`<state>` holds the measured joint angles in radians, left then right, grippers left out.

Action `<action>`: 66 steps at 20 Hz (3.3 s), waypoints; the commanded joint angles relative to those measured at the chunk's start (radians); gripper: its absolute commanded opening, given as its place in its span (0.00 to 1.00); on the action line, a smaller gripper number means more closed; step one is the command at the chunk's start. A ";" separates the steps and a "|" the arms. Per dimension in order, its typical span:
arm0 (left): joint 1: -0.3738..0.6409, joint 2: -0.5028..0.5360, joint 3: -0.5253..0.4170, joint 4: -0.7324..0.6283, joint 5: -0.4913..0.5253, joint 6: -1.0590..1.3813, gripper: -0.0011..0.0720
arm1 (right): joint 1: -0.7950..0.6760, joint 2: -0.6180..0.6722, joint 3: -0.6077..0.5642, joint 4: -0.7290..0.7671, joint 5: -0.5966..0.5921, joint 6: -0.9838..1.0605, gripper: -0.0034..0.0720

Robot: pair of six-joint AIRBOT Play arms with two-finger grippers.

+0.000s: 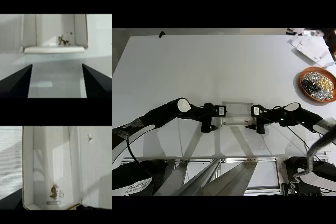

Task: Fold the box and place the chain.

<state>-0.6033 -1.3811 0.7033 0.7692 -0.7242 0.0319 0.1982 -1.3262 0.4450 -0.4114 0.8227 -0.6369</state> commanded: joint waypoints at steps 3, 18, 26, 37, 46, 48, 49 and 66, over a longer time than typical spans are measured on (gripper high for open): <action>-0.022 -0.046 0.049 -0.056 0.046 0.024 0.98 | 0.000 0.000 0.000 0.000 0.000 0.000 0.59; -0.048 -0.051 0.053 -0.030 -0.052 0.057 0.97 | 0.000 0.000 0.000 0.000 0.000 0.000 0.59; -0.038 -0.050 0.053 -0.047 -0.073 0.054 0.97 | 0.000 0.000 0.000 0.000 0.000 0.000 0.59; -0.047 -0.089 0.053 -0.109 0.019 -0.066 0.81 | 0.000 0.000 0.000 0.000 0.000 0.000 0.59; -0.047 -0.089 0.053 -0.106 0.018 -0.066 0.30 | 0.000 0.000 0.000 0.000 0.000 0.000 0.59; -0.047 -0.089 0.053 -0.107 0.026 -0.067 0.31 | 0.000 0.000 0.000 0.000 0.000 0.000 0.59; -0.047 -0.089 0.053 -0.108 0.028 -0.067 0.31 | 0.000 0.000 0.000 0.000 0.000 0.000 0.59; -0.022 -0.080 -0.028 -0.130 0.106 -0.084 0.77 | 0.000 0.000 0.000 0.000 0.000 0.000 0.59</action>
<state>-0.6247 -1.4605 0.6861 0.6277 -0.6327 -0.1070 0.1974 -1.3258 0.4450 -0.4110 0.8223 -0.6369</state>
